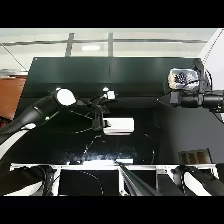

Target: Fold the box and place the chain.

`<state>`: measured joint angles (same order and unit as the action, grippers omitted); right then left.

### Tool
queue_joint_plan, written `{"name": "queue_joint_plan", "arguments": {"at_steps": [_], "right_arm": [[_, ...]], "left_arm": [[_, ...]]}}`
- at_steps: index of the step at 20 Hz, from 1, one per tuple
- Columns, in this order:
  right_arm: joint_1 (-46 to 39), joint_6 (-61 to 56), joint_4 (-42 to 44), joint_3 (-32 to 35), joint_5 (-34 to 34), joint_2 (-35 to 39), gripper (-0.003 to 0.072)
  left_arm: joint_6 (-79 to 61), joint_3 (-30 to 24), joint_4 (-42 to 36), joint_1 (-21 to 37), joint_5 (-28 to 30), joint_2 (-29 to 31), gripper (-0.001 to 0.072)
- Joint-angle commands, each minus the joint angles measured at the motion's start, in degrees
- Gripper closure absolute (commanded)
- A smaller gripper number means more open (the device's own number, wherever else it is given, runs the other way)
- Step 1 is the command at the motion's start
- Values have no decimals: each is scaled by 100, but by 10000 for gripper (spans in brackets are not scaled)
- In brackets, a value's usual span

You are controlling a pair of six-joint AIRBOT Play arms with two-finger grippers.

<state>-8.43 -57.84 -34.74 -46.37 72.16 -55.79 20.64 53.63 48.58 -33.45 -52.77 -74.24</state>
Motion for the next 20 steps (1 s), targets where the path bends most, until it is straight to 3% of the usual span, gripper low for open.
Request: {"name": "queue_joint_plan", "arguments": {"at_steps": [1, 4, 20], "right_arm": [[-7, 2, -4, -4, -87, 7, 649], [-9, 0, -7, -4, -83, 7, 649], [-7, 0, 0, -4, -153, 7, 649]], "left_arm": [[44, 164, 0, -426, 275, -330, -11], [46, 168, -11, -579, 573, -341, -10], [63, 168, -26, -579, 575, -566, -10]]}}
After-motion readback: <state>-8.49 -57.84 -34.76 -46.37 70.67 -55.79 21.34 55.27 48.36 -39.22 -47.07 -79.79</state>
